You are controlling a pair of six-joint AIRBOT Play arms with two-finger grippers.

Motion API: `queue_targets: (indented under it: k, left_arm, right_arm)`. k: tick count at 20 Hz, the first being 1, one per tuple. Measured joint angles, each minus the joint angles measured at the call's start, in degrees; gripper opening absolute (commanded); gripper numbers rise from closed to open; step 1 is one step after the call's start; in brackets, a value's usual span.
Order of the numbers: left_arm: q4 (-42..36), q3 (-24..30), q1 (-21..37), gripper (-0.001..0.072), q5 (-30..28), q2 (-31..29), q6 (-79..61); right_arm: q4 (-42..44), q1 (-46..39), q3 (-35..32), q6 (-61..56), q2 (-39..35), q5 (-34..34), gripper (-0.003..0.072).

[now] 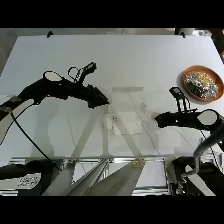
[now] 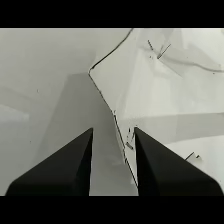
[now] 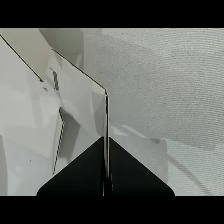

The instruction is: Fold the box and place the chain.

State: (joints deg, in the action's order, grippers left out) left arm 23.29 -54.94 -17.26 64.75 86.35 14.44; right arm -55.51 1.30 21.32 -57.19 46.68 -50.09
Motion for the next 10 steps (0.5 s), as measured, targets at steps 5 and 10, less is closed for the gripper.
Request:
queue_targets:
  k: [5, 10]
  left_arm:
    - [-1.44, -0.24, -0.15, 0.0289, -0.55, 3.02, -1.99]
    - [-1.79, -3.34, -2.58, 0.0289, -0.07, 5.33, -2.62]
  right_arm:
    - [0.02, 0.00, 0.00, 0.00, 0.00, -0.17, 0.0012]
    - [0.00, 0.00, 0.00, 0.00, 0.00, -0.83, 0.0012]
